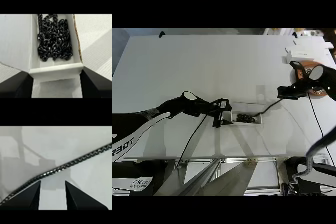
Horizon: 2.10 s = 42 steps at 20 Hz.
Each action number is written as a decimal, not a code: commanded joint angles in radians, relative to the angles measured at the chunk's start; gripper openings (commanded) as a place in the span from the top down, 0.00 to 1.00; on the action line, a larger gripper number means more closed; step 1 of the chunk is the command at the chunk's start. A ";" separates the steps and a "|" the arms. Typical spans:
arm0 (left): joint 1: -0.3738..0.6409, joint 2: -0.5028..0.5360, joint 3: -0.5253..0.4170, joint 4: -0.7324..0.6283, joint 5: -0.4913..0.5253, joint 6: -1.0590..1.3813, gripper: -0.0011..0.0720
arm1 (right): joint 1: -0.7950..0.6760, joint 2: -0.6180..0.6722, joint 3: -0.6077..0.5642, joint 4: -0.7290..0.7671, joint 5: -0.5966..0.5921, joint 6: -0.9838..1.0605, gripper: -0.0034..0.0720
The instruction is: Fold the box and place the chain.
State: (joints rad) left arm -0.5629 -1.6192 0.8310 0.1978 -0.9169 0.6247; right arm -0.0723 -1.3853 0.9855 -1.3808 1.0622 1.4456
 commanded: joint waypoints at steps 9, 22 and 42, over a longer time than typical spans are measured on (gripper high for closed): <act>0.000 0.000 0.000 0.000 0.000 0.000 0.84 | -0.003 -0.092 -0.002 -0.064 -0.074 0.051 0.59; 0.000 0.000 0.000 0.000 0.000 0.000 0.84 | 0.070 -0.084 -0.002 -0.063 0.041 0.044 0.94; 0.000 0.000 0.000 0.000 0.000 0.000 0.84 | 0.362 0.578 -0.002 0.423 0.321 -0.171 0.93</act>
State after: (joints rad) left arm -0.5629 -1.6192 0.8310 0.1978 -0.9173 0.6247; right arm 0.2050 -0.8368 0.9825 -1.0332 1.4067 1.2842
